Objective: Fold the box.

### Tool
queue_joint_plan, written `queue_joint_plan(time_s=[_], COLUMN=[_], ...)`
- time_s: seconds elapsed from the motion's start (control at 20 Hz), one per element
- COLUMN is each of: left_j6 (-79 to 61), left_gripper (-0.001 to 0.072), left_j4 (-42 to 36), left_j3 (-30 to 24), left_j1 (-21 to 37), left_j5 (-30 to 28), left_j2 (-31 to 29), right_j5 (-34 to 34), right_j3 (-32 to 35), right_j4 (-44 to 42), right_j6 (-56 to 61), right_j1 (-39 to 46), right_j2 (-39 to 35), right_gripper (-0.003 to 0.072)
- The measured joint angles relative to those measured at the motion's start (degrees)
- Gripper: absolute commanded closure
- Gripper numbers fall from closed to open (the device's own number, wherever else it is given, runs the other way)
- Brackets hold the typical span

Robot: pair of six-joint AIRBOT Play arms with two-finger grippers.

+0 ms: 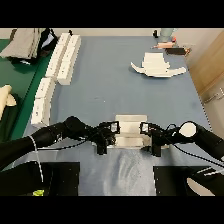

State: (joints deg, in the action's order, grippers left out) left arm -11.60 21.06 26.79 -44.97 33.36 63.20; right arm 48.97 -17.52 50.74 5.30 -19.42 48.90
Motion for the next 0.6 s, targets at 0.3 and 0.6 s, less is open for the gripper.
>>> queue_joint_plan(time_s=[0.3,0.6], left_j6=[-4.4,-4.5], left_gripper=[0.0348,0.0025], left_j4=[-4.7,-5.6], left_j3=[0.1,0.1], left_j1=[-0.7,-0.7], left_j5=[-0.8,-1.0], left_j2=[1.6,1.8], right_j5=[0.0,0.1], right_j3=[0.0,0.0], right_j4=[0.0,0.0], right_j6=[0.0,-0.2], right_j1=[0.0,0.0], right_j2=[0.0,0.0], right_gripper=[0.0147,0.0146])
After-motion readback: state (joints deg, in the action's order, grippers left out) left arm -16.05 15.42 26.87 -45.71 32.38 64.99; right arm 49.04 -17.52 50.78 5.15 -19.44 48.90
